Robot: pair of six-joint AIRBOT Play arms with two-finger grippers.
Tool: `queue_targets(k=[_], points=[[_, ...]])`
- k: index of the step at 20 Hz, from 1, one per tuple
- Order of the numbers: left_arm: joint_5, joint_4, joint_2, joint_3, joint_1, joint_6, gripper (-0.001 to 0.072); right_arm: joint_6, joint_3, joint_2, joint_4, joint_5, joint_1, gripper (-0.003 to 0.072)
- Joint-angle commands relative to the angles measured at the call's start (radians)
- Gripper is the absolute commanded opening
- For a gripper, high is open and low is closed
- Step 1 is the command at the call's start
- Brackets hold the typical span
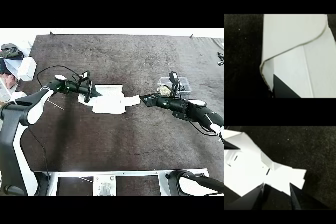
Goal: Fold the box and place the chain.
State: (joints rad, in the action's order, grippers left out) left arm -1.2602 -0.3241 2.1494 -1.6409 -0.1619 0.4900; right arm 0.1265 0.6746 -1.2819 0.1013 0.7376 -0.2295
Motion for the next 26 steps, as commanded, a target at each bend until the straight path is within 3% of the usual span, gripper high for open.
queue_targets(k=[1,5,9,10,11,12,15,20,22,26], points=[[0.027,0.04,0.0,0.013,0.0,0.035,0.0004,-0.003,0.0,0.0,0.054,-0.008,0.019,0.0378],[0.026,0.015,0.0,0.013,0.0,0.031,0.0006,-0.044,0.0,-0.002,0.083,-0.019,0.038,0.0394],[0.01,-0.034,0.0,0.012,0.0,0.031,0.0011,-0.219,0.0,-0.002,0.083,-0.019,0.092,0.0396],[0.008,-0.037,0.0,0.012,0.0,0.031,0.0011,-0.267,0.0,-0.002,0.083,-0.02,0.114,0.0423],[0.005,-0.037,0.0,0.012,0.0,0.031,0.0011,-0.317,0.0,-0.003,0.083,-0.027,0.14,0.0532],[0.006,-0.037,0.0,0.012,0.0,0.031,0.0012,-0.362,0.0,-0.007,0.085,-0.042,0.164,0.0547],[0.006,-0.036,0.0,0.012,0.0,0.032,0.0011,-0.543,0.001,-0.037,0.09,-0.072,0.231,0.0547],[0.01,-0.034,0.0,0.012,-0.001,0.032,0.0011,-0.635,0.048,-0.106,0.118,-0.049,0.28,0.0565],[0.015,-0.034,0.0,0.012,0.0,0.034,0.0011,-0.653,0.126,-0.161,0.286,-0.049,0.325,0.0598],[0.015,-0.034,0.0,0.012,0.0,0.034,0.0011,-0.654,0.169,-0.2,0.397,-0.09,0.355,0.0598]])
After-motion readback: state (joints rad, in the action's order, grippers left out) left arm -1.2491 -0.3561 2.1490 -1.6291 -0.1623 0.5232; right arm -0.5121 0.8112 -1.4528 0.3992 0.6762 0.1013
